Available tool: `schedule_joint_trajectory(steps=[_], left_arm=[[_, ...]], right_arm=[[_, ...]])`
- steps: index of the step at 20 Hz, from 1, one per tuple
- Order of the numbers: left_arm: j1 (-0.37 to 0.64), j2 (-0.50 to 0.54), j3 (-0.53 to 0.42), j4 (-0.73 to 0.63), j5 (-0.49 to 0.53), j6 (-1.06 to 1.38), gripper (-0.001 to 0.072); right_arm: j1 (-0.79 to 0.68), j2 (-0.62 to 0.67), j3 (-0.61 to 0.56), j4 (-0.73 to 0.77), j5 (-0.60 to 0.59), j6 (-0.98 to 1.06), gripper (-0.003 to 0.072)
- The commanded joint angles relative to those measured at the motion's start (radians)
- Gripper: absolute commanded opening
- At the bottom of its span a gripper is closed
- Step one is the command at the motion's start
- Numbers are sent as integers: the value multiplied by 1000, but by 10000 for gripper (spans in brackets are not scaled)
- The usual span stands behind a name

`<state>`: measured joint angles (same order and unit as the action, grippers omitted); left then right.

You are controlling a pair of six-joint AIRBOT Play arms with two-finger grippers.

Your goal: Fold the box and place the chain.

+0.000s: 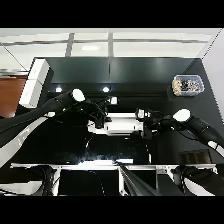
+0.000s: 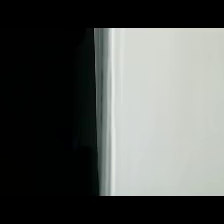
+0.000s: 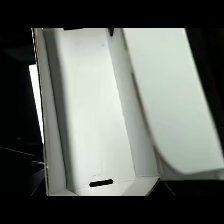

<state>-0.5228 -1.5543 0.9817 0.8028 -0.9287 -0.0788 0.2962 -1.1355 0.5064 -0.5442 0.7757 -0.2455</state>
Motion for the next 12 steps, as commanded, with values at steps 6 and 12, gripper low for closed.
schedule_joint_trajectory(steps=[6,12], left_arm=[[0,0,1,0,1,-3,28],[0,0,1,0,1,-3,28]], right_arm=[[1,-58,-19,2,-16,-78,675],[2,-72,-19,13,-21,-81,675]])
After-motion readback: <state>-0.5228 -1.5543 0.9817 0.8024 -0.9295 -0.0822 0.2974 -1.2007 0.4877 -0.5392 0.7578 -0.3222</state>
